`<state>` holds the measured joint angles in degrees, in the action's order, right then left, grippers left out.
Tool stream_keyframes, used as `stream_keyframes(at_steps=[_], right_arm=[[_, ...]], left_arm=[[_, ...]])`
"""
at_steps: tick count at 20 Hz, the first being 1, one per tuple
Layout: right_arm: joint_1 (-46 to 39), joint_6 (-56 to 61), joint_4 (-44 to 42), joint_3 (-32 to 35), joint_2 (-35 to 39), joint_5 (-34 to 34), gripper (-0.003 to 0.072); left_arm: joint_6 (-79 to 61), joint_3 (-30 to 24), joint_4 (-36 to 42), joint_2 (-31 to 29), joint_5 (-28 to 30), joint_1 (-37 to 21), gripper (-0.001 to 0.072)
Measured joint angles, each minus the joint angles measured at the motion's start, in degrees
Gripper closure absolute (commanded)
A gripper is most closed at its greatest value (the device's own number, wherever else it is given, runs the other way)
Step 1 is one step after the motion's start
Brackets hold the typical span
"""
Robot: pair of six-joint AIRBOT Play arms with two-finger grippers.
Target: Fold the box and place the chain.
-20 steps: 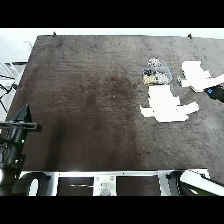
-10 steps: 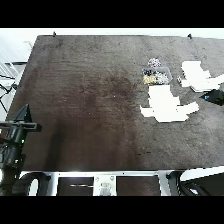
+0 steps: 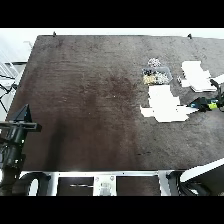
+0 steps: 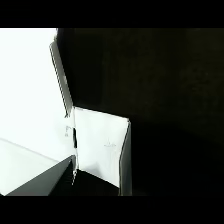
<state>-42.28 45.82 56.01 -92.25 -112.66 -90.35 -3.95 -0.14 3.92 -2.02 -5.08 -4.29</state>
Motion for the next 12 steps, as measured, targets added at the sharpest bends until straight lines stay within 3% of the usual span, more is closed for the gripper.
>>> stream_keyframes(at_steps=[2, 3, 4, 8, 12], right_arm=[[0.4, -0.3, -0.8, 0.0, -1.0, -0.8, 0.0426], [0.5, -0.7, -1.4, 0.1, -1.3, -1.1, 0.0635], [0.6, -1.0, -2.1, 0.2, -1.6, -1.4, 0.0673], [0.6, -1.6, -6.5, 3.0, -1.2, -3.5, 0.0676], [1.0, -2.7, -11.9, 14.8, 5.2, -1.9, 0.0676]], left_arm=[[0.0, 0.0, 0.0, 0.0, 0.0, 0.0, 0.069], [0.0, 0.0, 0.0, 0.0, 0.0, 0.0, 0.0691], [0.0, 0.0, 0.0, 0.0, 0.0, 0.0, 0.0691], [0.0, 0.0, 0.0, 0.0, 0.0, 0.0, 0.0691], [0.0, 0.0, 0.0, 0.0, 0.0, 0.0, 0.0691]])
